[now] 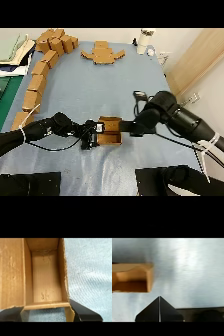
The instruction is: Fold the box.
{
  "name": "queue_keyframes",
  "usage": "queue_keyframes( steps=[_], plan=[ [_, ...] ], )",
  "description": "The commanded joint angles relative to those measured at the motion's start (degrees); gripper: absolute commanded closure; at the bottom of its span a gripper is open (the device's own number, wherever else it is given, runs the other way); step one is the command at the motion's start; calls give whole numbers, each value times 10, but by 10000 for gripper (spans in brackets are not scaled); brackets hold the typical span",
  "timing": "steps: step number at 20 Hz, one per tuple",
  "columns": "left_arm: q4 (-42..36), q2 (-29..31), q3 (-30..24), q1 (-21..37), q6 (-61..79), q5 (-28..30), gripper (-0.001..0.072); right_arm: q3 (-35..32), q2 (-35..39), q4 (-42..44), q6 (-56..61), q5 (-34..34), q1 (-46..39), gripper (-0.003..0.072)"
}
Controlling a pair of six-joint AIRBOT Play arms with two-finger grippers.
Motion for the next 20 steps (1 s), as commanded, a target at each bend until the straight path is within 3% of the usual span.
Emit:
queue_keyframes(
  steps=[1, 3, 5, 8, 10, 12, 15, 17, 20],
  plan=[
    [0, 0, 0, 0, 0, 0, 254, 3, 10, -61, -84, -38, -87, 684],
    [0, 0, 0, 0, 0, 0, 254, 3, -24, -12, -180, 57, -183, 685],
    [0, 0, 0, 0, 0, 0, 254, 4, -83, 170, -363, 146, -286, 686],
    [0, 0, 0, 0, 0, 0, 254, 5, -191, 499, -657, 160, -386, 686],
    [0, 0, 0, 0, 0, 0, 254, 5, -251, 609, -780, 131, -390, 686],
    [0, 0, 0, 0, 0, 0, 254, 5, -287, 641, -847, 81, -360, 685],
    [0, 0, 0, 0, 0, 0, 254, 2, -268, 621, -871, 47, -314, 684],
    [0, 0, 0, 0, 0, 0, 254, -9, -228, 586, -889, 57, -283, 684],
    [0, 0, 0, 0, 0, 1, 254, -65, -150, 541, -901, 131, -234, 684]
  ],
)
